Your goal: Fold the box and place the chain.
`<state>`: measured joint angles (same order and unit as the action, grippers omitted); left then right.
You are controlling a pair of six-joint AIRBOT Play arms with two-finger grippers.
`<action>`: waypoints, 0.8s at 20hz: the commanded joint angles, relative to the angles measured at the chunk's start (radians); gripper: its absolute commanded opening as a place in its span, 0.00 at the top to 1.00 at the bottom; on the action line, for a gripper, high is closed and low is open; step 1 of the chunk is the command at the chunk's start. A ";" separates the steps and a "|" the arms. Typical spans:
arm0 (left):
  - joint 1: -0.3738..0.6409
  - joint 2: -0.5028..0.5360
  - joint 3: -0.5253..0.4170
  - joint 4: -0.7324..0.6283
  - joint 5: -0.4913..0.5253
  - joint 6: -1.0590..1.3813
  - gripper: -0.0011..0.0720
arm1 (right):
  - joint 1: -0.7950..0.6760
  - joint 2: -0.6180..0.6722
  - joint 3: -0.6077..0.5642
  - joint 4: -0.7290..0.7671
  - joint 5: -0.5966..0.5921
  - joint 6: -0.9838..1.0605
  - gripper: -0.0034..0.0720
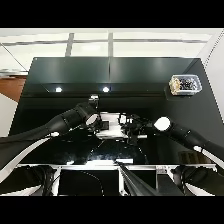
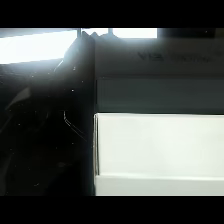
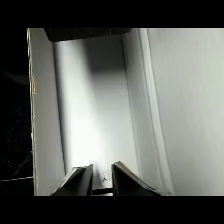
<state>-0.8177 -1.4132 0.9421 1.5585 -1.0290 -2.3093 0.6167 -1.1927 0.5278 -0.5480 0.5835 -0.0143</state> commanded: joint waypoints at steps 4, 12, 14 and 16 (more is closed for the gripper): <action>0.000 0.000 0.000 0.000 0.000 0.001 0.95 | 0.001 -0.001 0.001 0.005 -0.005 0.000 0.77; 0.000 0.000 0.000 -0.002 0.000 0.001 0.95 | -0.004 0.050 0.002 -0.043 -0.012 0.080 0.90; 0.000 0.000 0.000 -0.002 0.000 0.001 0.95 | -0.043 0.123 0.002 -0.144 0.016 0.241 0.90; 0.000 0.000 0.000 -0.003 -0.001 0.001 0.95 | -0.125 0.208 0.002 -0.229 0.105 0.389 0.90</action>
